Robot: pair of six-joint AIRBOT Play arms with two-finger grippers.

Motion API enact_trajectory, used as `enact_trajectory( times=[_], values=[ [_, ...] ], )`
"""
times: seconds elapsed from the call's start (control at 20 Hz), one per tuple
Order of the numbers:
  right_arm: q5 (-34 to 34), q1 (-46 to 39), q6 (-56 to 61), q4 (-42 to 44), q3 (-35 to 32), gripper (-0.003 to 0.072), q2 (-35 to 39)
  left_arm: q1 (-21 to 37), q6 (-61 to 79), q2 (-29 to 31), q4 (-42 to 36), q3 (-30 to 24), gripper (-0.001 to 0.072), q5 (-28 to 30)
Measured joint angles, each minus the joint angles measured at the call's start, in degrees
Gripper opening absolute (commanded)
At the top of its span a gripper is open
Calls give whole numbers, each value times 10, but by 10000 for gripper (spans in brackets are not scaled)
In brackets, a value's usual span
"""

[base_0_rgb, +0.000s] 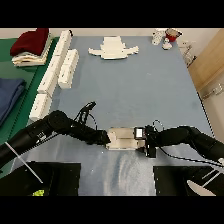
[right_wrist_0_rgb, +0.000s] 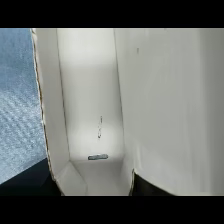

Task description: Fold the box.

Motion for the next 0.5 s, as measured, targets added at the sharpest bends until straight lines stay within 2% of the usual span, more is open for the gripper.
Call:
enact_trajectory(
  times=[0.1,0.25,0.5],
  values=[
    [0,0,0,0,0,451,0,-23,-37,-5,32,7,415,26],
    [0,0,0,0,0,452,0,-63,-124,-25,122,32,415,40],
    [0,0,0,0,0,451,0,-141,-261,-94,265,101,416,23]
  ],
)
